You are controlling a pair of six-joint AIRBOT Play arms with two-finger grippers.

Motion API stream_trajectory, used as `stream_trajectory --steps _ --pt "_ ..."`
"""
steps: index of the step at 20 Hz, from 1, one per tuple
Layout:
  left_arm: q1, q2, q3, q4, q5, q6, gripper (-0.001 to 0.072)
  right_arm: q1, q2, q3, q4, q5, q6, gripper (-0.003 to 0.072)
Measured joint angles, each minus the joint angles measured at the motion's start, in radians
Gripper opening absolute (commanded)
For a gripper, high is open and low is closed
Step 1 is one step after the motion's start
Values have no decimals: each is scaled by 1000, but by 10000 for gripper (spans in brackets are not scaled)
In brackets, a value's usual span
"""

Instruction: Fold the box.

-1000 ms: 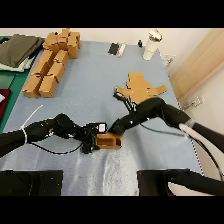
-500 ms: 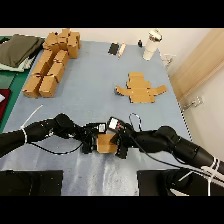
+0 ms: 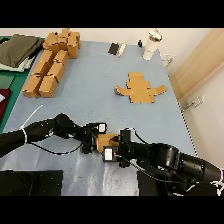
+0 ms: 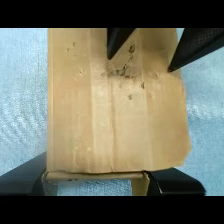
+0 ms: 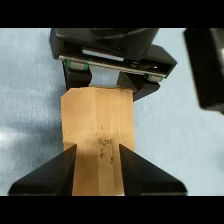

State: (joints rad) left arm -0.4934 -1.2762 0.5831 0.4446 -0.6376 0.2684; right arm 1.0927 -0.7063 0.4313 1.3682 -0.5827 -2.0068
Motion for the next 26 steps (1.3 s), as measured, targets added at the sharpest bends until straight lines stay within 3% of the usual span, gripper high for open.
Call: stream_trajectory --steps 12,14,18,20,21,25,26 --pt "0 0 0 -1 2 -1 461 20 -78 13 -178 14 9 399" --pt "0 0 0 -2 3 -2 461 21 -72 25 -194 2 9 334" --pt "0 0 0 0 0 0 461 31 -45 39 -214 -23 9 332" --pt "0 0 0 0 -3 0 461 35 -33 42 -222 -30 9 229" --pt "0 0 0 0 -3 0 461 35 -31 43 -224 -34 10 211" --pt "0 0 0 0 0 0 461 36 -50 44 -260 -34 47 210" --pt "0 0 0 0 0 0 461 36 -59 45 -274 -29 62 179"
